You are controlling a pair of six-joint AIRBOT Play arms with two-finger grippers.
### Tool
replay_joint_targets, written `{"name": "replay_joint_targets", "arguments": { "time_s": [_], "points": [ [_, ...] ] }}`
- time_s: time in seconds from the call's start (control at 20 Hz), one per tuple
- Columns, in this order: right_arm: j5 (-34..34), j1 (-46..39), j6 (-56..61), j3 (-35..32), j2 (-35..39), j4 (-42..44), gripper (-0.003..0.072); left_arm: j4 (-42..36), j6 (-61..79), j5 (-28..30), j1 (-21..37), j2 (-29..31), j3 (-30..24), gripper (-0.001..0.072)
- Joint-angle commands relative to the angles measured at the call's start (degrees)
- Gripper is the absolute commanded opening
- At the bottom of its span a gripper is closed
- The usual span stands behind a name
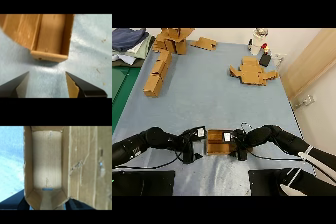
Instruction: Fold the box.
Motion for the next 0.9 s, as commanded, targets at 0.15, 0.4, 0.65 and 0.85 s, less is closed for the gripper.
{"name": "replay_joint_targets", "arguments": {
  "time_s": [0.15, 0.4, 0.65, 0.85],
  "points": [
    [0.0, -0.02, 0.02, 0.02, 0.0, 0.0, 0.0504, -4.17, 5.62, 9.51, -3.13, -5.68, 0.11, 0.0698],
    [0.0, -0.02, 0.04, 0.0, 0.0, 0.0, 0.0504, -4.42, 5.64, 6.95, -3.15, -7.32, 2.36, 0.0698],
    [0.0, -0.02, 0.02, 0.0, 0.0, 0.0, 0.0504, -4.37, 8.68, 3.45, -3.13, -8.31, 3.19, 0.0697],
    [0.0, -0.02, 0.02, 0.0, 0.0, 0.0, 0.0504, -4.15, 9.4, 2.43, -3.1, -8.31, 3.19, 0.0697]
  ]
}}
